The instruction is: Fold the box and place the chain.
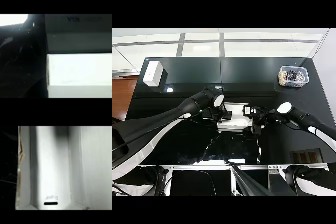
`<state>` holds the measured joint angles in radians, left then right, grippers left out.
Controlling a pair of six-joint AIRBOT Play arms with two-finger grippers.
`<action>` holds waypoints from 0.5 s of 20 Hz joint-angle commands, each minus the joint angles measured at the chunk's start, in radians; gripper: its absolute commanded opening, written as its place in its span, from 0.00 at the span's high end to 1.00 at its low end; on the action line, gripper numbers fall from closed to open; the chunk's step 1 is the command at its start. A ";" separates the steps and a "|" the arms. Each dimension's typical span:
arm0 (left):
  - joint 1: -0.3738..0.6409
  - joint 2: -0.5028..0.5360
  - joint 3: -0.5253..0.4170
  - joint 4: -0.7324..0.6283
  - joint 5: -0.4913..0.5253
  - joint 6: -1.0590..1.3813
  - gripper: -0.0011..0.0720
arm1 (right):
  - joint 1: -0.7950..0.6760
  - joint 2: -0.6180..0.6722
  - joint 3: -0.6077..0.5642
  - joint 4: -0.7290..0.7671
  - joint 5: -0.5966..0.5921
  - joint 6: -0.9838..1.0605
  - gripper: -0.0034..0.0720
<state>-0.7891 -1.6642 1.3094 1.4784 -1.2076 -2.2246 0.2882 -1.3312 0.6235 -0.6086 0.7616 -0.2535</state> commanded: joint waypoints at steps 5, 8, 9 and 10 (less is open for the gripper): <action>0.000 0.000 0.000 0.002 -0.011 -0.001 0.95 | -0.036 0.148 0.005 -0.192 0.105 0.199 0.02; 0.000 0.000 0.000 0.002 -0.008 -0.001 0.95 | -0.039 0.182 0.005 -0.211 0.120 0.198 0.02; 0.000 0.000 0.000 0.002 -0.008 -0.001 0.95 | -0.039 0.182 0.005 -0.212 0.114 0.197 0.13; 0.000 0.000 0.000 0.002 -0.008 -0.001 0.95 | -0.039 0.182 0.005 -0.211 0.114 0.196 0.35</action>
